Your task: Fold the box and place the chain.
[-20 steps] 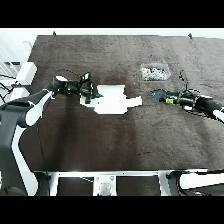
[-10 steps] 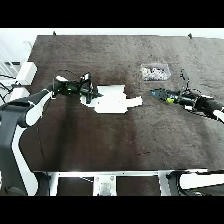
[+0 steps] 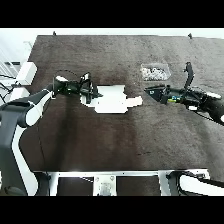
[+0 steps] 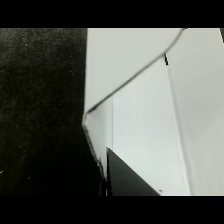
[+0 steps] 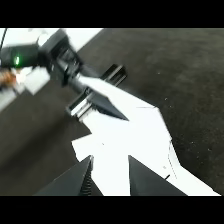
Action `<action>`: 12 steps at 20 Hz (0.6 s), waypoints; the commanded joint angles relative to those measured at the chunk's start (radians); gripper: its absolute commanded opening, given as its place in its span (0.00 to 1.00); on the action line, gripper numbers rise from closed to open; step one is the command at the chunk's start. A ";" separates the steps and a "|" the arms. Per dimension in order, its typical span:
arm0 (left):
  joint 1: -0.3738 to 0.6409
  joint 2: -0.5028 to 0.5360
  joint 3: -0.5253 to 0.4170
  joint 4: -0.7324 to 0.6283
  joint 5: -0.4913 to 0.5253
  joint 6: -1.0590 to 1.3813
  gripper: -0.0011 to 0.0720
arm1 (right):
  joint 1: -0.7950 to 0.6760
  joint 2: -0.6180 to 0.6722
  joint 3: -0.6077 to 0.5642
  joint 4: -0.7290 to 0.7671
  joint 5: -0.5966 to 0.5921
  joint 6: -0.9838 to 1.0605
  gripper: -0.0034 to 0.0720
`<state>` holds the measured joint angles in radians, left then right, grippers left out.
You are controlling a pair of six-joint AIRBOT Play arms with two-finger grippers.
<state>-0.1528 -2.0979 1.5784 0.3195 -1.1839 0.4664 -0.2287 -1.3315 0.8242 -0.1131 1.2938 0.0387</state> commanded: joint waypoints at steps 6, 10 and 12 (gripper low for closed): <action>0.001 -0.001 0.000 -0.002 -0.032 -0.004 0.04 | 0.060 0.026 -0.051 -0.127 -0.152 -0.148 0.31; 0.001 -0.001 0.000 -0.002 -0.044 -0.005 0.04 | 0.206 0.026 -0.090 -0.248 -0.499 -0.153 0.89; 0.001 -0.001 0.000 -0.001 -0.043 -0.005 0.04 | 0.285 0.026 -0.090 -0.311 -0.610 -0.158 0.89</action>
